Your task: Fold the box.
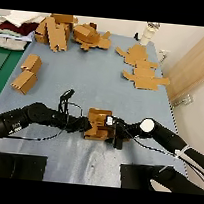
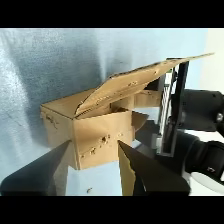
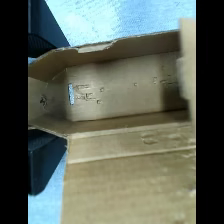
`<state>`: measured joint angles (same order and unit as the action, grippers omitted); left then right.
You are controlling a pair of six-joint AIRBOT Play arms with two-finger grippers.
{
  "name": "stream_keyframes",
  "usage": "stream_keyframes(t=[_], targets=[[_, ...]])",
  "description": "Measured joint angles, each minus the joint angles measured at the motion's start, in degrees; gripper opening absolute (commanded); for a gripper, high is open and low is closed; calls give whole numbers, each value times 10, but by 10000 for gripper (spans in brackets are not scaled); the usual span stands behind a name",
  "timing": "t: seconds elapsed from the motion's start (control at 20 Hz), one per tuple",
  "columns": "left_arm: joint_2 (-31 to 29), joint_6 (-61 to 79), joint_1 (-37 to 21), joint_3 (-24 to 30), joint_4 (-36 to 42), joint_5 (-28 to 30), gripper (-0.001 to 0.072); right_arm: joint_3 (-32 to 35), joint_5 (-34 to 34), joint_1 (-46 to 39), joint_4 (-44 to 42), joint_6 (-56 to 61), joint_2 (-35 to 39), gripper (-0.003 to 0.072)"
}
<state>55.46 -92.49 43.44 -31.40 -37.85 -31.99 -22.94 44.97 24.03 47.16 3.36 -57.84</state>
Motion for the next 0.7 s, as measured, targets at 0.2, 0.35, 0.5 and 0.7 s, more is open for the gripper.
stream_keyframes(t=[0.2,0.35,0.5,0.7], targets=[[2,-168,26,-41,-187,-43,467,0,0,0,0,0,0,534],[20,-261,51,-66,-275,-68,467,0,0,0,0,0,0,534],[52,-313,81,-87,-313,-78,467,0,-1,0,0,0,0,534],[91,-354,119,-121,-347,-87,467,0,-2,0,0,0,0,534]])
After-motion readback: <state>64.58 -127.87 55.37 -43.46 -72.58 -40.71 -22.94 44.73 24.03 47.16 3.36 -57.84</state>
